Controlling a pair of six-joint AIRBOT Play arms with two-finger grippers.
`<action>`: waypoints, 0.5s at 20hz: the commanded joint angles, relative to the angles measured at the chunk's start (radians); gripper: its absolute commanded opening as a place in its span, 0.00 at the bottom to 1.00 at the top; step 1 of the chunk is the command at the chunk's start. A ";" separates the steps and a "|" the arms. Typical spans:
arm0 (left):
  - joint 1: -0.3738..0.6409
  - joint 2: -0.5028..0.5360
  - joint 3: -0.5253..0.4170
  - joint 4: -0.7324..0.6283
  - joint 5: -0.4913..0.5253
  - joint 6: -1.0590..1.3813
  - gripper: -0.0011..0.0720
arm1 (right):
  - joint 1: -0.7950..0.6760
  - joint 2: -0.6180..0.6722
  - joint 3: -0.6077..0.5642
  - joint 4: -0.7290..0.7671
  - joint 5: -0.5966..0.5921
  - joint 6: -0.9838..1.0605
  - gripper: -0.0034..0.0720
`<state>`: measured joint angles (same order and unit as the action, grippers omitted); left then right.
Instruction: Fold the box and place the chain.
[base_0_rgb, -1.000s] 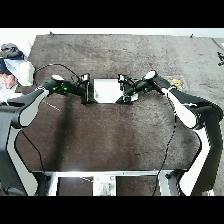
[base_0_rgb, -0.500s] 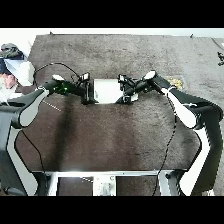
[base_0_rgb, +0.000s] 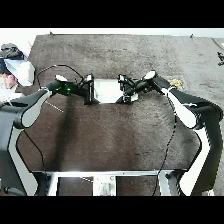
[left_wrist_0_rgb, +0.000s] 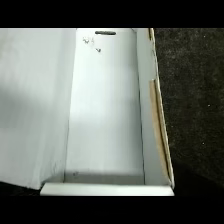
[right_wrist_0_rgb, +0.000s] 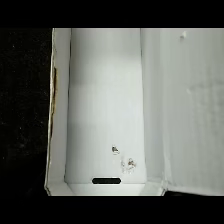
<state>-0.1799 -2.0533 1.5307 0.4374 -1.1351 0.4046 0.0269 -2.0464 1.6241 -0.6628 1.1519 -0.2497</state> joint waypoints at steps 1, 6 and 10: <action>-0.003 -0.010 0.000 0.003 0.010 0.024 0.99 | 0.001 0.000 0.000 0.001 0.000 0.000 0.60; -0.008 -0.010 0.000 -0.020 0.001 0.086 1.00 | 0.001 0.000 0.000 0.000 0.000 0.000 0.60; -0.008 -0.010 0.001 -0.027 -0.003 0.082 1.00 | 0.001 0.000 0.000 0.001 0.000 0.000 0.60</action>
<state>-0.1871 -2.0632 1.5307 0.4202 -1.1328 0.4793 0.0269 -2.0464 1.6241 -0.6624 1.1519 -0.2501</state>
